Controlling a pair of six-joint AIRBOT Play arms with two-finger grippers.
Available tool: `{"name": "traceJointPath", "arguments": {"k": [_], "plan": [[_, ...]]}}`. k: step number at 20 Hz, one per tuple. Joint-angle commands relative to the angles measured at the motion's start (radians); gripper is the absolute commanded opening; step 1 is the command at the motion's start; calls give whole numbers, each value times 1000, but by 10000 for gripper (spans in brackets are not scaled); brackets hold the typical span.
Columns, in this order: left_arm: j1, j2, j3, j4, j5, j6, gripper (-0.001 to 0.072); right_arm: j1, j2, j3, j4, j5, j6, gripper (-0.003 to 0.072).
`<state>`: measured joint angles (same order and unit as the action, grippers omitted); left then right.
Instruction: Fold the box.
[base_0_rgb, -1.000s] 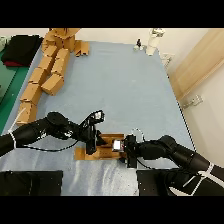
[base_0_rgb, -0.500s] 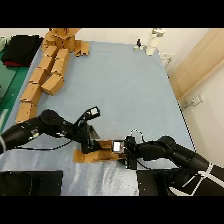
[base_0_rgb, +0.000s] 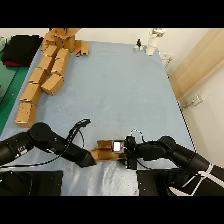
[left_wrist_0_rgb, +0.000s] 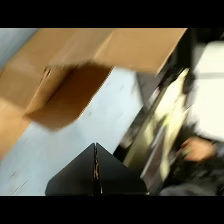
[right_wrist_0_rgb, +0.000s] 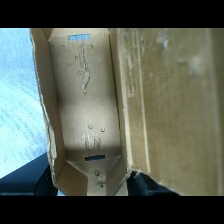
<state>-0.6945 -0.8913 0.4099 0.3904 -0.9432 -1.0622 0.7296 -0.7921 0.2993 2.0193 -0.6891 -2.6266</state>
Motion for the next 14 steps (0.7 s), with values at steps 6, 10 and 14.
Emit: {"name": "traceJointPath", "arguments": {"k": [6,10,14], "plan": [[31,-179,29,-409,318,259,10,0,0,1,1,0,0,453],[34,-312,86,-317,378,257,10,0,1,1,1,0,0,453],[34,-410,119,-234,337,213,10,0,1,1,1,0,0,453]]}}
